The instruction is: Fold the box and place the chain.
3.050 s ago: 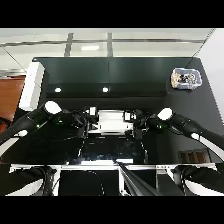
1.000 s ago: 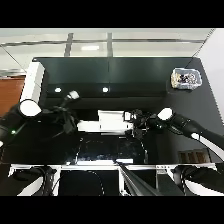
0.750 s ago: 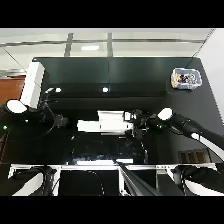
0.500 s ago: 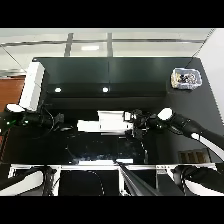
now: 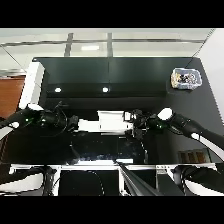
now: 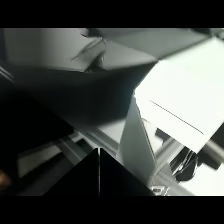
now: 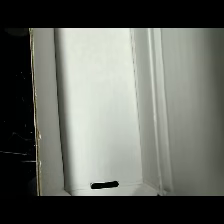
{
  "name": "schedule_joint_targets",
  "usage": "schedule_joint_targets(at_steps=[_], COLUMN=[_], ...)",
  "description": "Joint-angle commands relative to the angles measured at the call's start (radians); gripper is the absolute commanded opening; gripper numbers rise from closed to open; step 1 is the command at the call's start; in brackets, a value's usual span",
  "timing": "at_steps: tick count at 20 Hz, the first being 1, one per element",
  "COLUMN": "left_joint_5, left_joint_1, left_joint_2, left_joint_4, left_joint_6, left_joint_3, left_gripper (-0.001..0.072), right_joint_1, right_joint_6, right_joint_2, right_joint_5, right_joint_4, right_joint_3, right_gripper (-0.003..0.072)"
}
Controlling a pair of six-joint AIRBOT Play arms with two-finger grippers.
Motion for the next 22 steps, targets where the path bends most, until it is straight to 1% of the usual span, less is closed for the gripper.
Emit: schedule_joint_targets(at_steps=[1,2,4,5,6,8,11,15,18,19,22], left_joint_5=[-0.019,-0.022,-0.041,-0.058,-0.074,-0.099,-0.108,-0.104,-0.08,-0.075,-0.046], left_joint_1=[-0.05,-0.05,-0.048,-0.048,-0.048,-0.05,-0.076,-0.148,-0.208,-0.229,-0.295], left_joint_2=[-0.005,-0.005,-0.005,-0.005,-0.005,-0.005,-0.005,-0.004,-0.004,-0.004,-0.002], left_joint_4=[-0.014,-0.02,-0.025,-0.026,-0.026,-0.027,-0.031,-0.03,-0.026,-0.006,0.122], left_joint_6=[0.078,0.078,0.078,0.078,0.078,0.077,0.047,-0.011,-0.094,-0.148,-0.315], left_joint_3=[0.016,0.019,0.033,0.042,0.051,0.074,0.113,0.183,0.222,0.235,0.28], left_gripper=[0.003,0.0088,0.0397,0.0581,0.0647,0.0647,0.0647,0.0637,0.0623,0.0623,0.0623], right_joint_1=[0.0,0.0,0.0,0.0,0.0,0.0,0.0,0.0,0.0,0.0,0.0], right_joint_6=[0.0,0.0,0.0,0.0,0.0,0.0,0.0,0.0,0.0,0.0,0.0], right_joint_2=[0.0,0.0,0.0,0.0,0.0,0.0,0.0,0.0,0.0,0.0,0.0], right_joint_5=[0.0,0.0,0.0,0.0,0.0,0.0,0.0,0.0,0.0,0.0,0.0], right_joint_4=[0.001,0.0,0.0,0.0,0.0,0.0,0.0,0.001,0.0,0.0,0.0], right_joint_3=[0.0,0.0,0.0,0.0,0.0,0.0,0.0,0.0,0.0,0.0,0.0], right_gripper=[0.019,0.019,0.0191,0.0191,0.019,0.019,0.0191,0.019,0.0191,0.019,0.019])
